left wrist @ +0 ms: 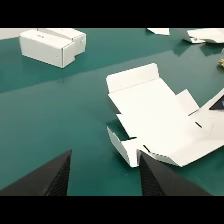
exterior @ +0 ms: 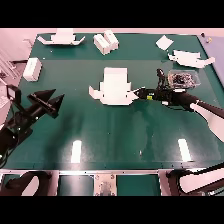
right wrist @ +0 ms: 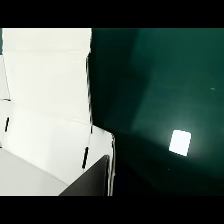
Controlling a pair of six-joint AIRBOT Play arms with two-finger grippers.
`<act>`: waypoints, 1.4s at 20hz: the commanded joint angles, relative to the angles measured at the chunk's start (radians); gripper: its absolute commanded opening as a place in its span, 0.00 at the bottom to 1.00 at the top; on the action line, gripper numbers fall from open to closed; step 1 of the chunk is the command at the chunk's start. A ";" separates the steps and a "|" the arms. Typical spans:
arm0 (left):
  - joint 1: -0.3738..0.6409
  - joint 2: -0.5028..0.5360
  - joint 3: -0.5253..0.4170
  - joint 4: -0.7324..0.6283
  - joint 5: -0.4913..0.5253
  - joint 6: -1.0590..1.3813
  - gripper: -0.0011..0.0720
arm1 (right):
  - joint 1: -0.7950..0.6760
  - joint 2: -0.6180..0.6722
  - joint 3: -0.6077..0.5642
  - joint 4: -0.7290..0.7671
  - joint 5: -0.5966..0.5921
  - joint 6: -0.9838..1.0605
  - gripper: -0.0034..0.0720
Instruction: Fold the box and place the chain.
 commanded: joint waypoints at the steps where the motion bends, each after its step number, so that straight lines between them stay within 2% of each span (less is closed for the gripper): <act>1: 0.000 -0.113 0.069 0.089 -0.062 -0.095 0.67 | 0.011 0.000 0.002 0.000 0.012 -0.024 0.06; 6: 0.000 -0.343 0.163 0.089 -0.204 -0.149 0.67 | 0.016 0.000 0.004 0.000 0.009 -0.028 0.06; 8: 0.000 -0.356 0.165 0.060 -0.209 -0.153 0.67 | 0.009 0.000 0.004 0.001 -0.002 -0.027 0.06; 11: 0.000 -0.356 0.173 0.042 -0.328 -0.193 0.66 | 0.002 0.000 0.004 0.014 -0.005 -0.027 0.06; 13: -0.010 -0.359 0.212 0.051 -0.283 -0.219 0.67 | 0.002 0.000 0.004 0.016 -0.005 -0.027 0.06; 16: -0.071 -0.391 0.339 0.151 -0.098 -0.249 0.67 | 0.002 0.000 0.005 0.034 -0.005 -0.027 0.06; 18: -0.118 -0.486 0.455 0.256 -0.046 -0.298 0.67 | 0.003 0.000 0.005 0.034 -0.005 -0.027 0.07; 20: -0.142 -0.620 0.580 0.330 -0.077 -0.381 0.67 | 0.003 0.000 0.006 0.035 -0.005 -0.023 0.06; 23: -0.152 -0.804 0.758 0.374 -0.190 -0.465 0.67 | 0.003 0.000 0.006 0.035 -0.004 -0.023 0.06; 25: -0.159 -0.896 0.866 0.422 -0.249 -0.531 0.67 | 0.003 0.000 0.006 0.035 -0.005 -0.023 0.06; 28: -0.183 -0.978 0.974 0.468 -0.254 -0.590 0.67 | 0.003 0.000 0.006 0.035 -0.004 -0.023 0.06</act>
